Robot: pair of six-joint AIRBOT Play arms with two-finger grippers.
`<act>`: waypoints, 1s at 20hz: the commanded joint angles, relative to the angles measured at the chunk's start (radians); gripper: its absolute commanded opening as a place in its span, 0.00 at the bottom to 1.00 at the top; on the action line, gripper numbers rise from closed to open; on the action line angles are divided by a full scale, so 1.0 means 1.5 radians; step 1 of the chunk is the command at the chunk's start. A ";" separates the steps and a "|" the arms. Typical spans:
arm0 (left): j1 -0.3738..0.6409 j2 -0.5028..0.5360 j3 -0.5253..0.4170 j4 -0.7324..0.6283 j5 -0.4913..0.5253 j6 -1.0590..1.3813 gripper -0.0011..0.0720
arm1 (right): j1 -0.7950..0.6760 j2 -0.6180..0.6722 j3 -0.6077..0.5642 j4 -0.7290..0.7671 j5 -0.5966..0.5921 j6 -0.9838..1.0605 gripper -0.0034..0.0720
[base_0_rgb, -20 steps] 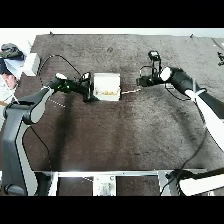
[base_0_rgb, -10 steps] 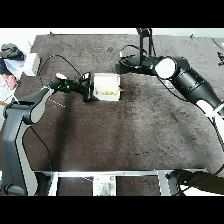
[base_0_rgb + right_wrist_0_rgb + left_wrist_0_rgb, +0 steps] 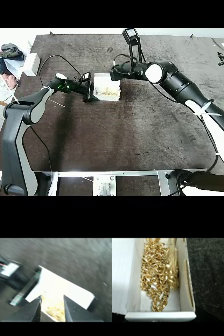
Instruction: Fold the box and place the chain.
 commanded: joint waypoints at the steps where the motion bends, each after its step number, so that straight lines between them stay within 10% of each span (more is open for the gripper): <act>1: 0.000 0.000 0.000 0.000 0.000 0.000 0.65 | -0.059 -0.020 -0.054 -0.020 0.008 0.020 0.46; 4: 0.000 0.000 0.000 0.000 0.000 0.000 0.65 | -0.117 -0.020 -0.128 0.010 -0.048 0.053 0.06; 10: 0.000 0.000 0.000 0.000 0.000 0.000 0.65 | -0.131 -0.092 -0.172 0.100 -0.124 0.013 0.05; 20: 0.000 0.000 0.000 0.000 0.000 0.000 0.65 | -0.146 -0.198 -0.168 0.602 -0.131 -0.395 0.05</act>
